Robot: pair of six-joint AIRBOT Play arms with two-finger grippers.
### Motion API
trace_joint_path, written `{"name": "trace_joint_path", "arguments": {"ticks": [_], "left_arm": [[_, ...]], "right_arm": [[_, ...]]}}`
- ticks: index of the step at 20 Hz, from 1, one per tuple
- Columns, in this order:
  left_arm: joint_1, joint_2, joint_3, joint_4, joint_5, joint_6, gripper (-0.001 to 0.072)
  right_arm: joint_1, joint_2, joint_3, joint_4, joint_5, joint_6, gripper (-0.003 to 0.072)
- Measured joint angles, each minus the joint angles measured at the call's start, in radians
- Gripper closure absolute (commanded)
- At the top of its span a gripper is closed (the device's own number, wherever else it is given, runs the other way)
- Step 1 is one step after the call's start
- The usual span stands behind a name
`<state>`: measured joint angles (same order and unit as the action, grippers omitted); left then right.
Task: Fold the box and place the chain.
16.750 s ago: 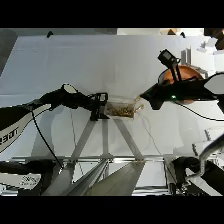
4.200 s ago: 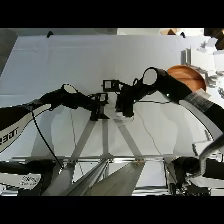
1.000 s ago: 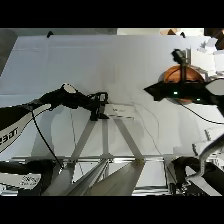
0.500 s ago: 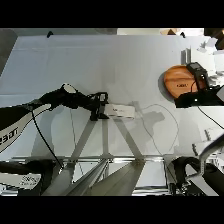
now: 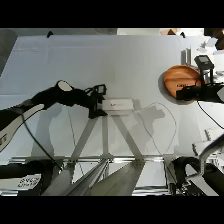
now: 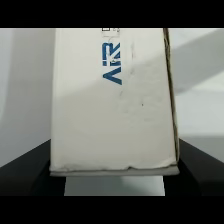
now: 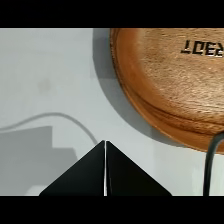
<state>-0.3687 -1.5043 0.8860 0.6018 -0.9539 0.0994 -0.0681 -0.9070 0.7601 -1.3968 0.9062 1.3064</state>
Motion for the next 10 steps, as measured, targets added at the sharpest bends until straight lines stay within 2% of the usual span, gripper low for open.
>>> {"name": "trace_joint_path", "arguments": {"ticks": [2,7,10], "left_arm": [[0.021,0.087,0.000,0.140,-0.007,-0.184,0.0699],[0.100,0.333,0.000,0.588,-0.055,-0.595,0.0700],[0.185,0.447,0.000,0.748,-0.061,-0.761,0.0704]], "right_arm": [[0.000,0.000,0.000,0.036,0.013,0.003,0.0674],[0.000,0.000,0.000,0.084,0.027,0.006,0.0674],[0.000,0.000,0.000,0.093,0.030,0.006,0.0674]]}}
